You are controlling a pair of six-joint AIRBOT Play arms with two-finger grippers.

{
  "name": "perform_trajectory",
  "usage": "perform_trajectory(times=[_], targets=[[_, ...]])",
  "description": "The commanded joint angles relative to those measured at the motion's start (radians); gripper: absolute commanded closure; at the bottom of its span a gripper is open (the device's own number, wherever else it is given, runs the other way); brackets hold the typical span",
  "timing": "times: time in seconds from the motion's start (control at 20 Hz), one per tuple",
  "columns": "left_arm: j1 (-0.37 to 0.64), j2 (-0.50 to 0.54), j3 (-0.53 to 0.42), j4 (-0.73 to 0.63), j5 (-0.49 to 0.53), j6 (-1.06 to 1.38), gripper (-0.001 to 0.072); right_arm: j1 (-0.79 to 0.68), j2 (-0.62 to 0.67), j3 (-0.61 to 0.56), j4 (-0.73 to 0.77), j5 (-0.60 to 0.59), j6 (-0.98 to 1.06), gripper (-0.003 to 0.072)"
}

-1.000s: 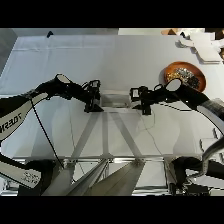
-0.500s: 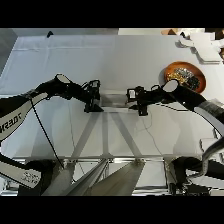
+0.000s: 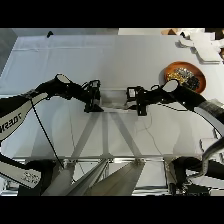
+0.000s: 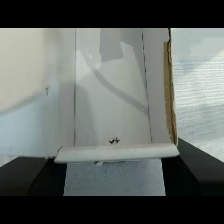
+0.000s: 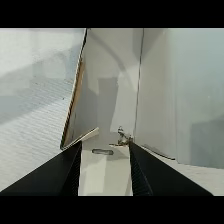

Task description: Fold the box and place the chain.

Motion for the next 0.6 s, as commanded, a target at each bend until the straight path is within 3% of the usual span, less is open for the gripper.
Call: perform_trajectory(times=[0.0,0.25,0.35,0.45,0.55], targets=[[0.0,0.0,0.0,0.0,0.0,0.0,0.0452,0.001,-0.001,0.0,0.001,-0.002,0.068,0.0338],[0.0,0.0,0.0,0.0,0.0,0.0,0.0452,0.001,-0.001,0.0,0.001,-0.004,0.069,0.0364],[0.0,0.0,0.0,0.0,0.0,0.0,0.0452,0.001,0.0,0.0,0.009,-0.011,0.069,0.0555],[0.0,0.0,0.0,0.0,0.0,0.0,0.0452,0.001,0.004,0.0,0.053,-0.014,0.069,0.0589],[0.0,0.0,0.0,0.0,0.0,0.0,0.0452,0.001,0.033,0.0,0.085,-0.026,0.069,0.0676]])
